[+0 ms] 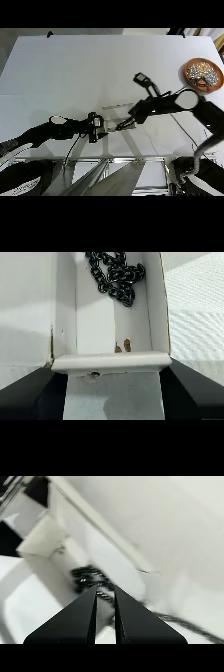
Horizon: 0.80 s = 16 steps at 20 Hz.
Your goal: Fold the box and place the chain.
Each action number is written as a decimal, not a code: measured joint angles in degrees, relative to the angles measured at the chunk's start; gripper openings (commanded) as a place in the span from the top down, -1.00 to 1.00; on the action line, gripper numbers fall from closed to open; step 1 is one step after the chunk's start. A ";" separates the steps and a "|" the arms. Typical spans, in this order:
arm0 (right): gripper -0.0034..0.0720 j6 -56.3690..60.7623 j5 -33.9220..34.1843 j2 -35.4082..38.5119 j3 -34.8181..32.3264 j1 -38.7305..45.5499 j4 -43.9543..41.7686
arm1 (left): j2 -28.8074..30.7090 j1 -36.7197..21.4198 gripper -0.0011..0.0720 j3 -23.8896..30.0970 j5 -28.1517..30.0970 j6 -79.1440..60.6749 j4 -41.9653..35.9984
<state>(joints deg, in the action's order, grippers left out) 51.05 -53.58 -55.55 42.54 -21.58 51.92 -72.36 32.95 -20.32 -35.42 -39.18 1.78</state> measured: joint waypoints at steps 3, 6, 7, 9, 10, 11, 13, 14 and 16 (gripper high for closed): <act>0.72 -7.19 0.70 2.73 -2.08 7.45 -2.19 | 0.00 0.00 0.60 0.00 0.00 0.02 -0.02; 0.86 -17.07 2.73 2.78 -6.34 11.30 -6.40 | 0.00 0.00 0.60 0.00 0.00 0.02 -0.02; 0.86 -21.33 3.45 2.34 -7.93 11.89 -7.21 | 0.00 0.00 0.60 0.00 0.02 0.00 0.00; 0.85 -30.47 4.11 1.11 -10.49 12.20 -8.48 | 0.00 0.00 0.60 0.00 0.02 0.02 -0.02; 0.64 -34.60 4.33 0.35 -11.34 12.04 -8.74 | 0.00 0.00 0.60 0.00 0.02 0.00 -0.02; 0.31 -38.56 4.61 -0.48 -12.04 11.72 -9.05 | 0.00 0.00 0.60 0.00 0.02 0.02 0.00; 0.18 -45.05 5.11 -1.86 -12.87 10.75 -9.42 | 0.00 0.00 0.60 0.00 0.02 0.02 -0.02; 0.18 -47.76 5.57 -2.40 -13.09 10.34 -9.53 | 0.00 0.00 0.60 0.00 0.02 0.02 -0.02; 0.18 -51.65 5.97 -3.21 -13.40 9.81 -9.70 | 0.00 0.00 0.60 0.00 0.02 0.02 -0.02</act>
